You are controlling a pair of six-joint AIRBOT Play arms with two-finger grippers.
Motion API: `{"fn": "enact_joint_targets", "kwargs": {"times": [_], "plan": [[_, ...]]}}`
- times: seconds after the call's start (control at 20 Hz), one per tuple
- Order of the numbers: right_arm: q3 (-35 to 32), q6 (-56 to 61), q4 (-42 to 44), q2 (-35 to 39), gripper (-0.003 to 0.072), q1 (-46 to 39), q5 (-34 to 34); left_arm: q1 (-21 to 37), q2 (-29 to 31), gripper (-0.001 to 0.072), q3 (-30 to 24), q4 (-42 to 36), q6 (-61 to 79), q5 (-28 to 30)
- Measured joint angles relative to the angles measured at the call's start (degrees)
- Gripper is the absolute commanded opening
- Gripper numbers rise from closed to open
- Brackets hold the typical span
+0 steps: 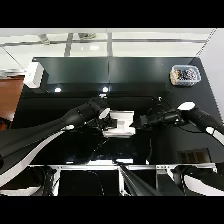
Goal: Fold the box and place the chain.
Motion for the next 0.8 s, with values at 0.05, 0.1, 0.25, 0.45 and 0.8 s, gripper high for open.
{"fn": "enact_joint_targets", "kwargs": {"times": [0.05, 0.1, 0.25, 0.45, 0.8], "plan": [[1.1, 2.5, -1.9, 0.0, 0.0485, 1.7, -1.0, 0.0, 0.0, 0.003, 0.0, 0.0, 0.0, 0.0], [2.5, 6.0, -4.8, 0.0, 0.0485, 3.6, -2.1, 0.0, 0.0, 0.003, 0.0, 0.0, 0.0, 0.0], [6.6, 17.4, -14.5, 0.0, 0.0485, 9.0, -4.3, 0.0, 0.0, 0.003, 0.0, 0.0, 0.0, 0.1], [11.6, 33.7, -28.4, 0.0, 0.0304, 16.5, -6.4, 0.0, 0.0, 0.003, 0.0, 0.0, 0.0, 0.1], [17.6, 57.8, -47.3, -1.4, 0.0307, 26.4, -6.9, 0.0, 0.0, 0.003, 0.0, 0.3, 0.7, 0.2]]}}
